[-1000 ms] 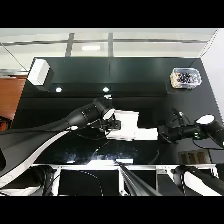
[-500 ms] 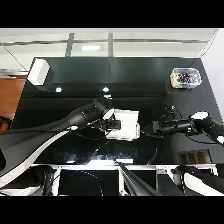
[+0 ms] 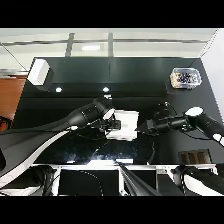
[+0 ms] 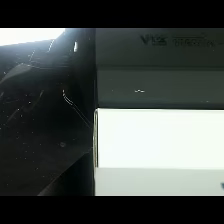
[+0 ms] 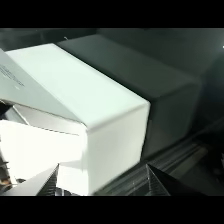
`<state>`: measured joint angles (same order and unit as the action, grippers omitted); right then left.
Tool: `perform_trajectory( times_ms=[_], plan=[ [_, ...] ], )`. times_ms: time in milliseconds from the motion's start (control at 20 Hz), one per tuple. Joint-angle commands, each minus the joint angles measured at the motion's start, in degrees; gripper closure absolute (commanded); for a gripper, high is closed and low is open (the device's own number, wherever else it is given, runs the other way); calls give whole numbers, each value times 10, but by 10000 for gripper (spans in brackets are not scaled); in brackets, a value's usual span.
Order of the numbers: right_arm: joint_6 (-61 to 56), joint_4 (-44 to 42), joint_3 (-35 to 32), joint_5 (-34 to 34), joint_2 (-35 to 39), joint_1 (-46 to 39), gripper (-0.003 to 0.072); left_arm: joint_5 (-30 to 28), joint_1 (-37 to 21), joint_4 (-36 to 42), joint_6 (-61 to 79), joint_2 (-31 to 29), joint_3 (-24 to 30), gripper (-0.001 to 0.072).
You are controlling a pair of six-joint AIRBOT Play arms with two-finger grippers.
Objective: Fold the box and place the chain.
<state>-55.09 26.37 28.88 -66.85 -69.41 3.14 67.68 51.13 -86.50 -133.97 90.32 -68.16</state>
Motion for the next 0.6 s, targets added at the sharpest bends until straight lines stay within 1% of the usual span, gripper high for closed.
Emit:
perform_trajectory(
  times_ms=[0, 100, 200, 350, 450, 500, 550],
  plan=[
    [-70, 39, 31, 57, 0, 71, 92, 0, 0, 0, 0, 0, -1, 684],
    [-157, 113, 65, 95, 0, 129, 100, 0, 0, 0, 0, 0, -1, 684],
    [-296, 231, 107, 122, 0, 185, 198, 0, 0, 0, 0, 0, -1, 684],
    [-532, 418, 159, 129, -1, 261, 200, 2, 0, 0, 0, 0, -1, 684],
    [-643, 495, 188, 112, -7, 303, 215, 3, 0, 2, 0, 0, -1, 684],
    [-661, 514, 200, 100, -12, 319, 365, 3, 0, 2, 0, 0, -1, 684],
    [-670, 519, 210, 85, -19, 334, 383, 3, 0, 2, 0, 0, -1, 684]
  ],
)
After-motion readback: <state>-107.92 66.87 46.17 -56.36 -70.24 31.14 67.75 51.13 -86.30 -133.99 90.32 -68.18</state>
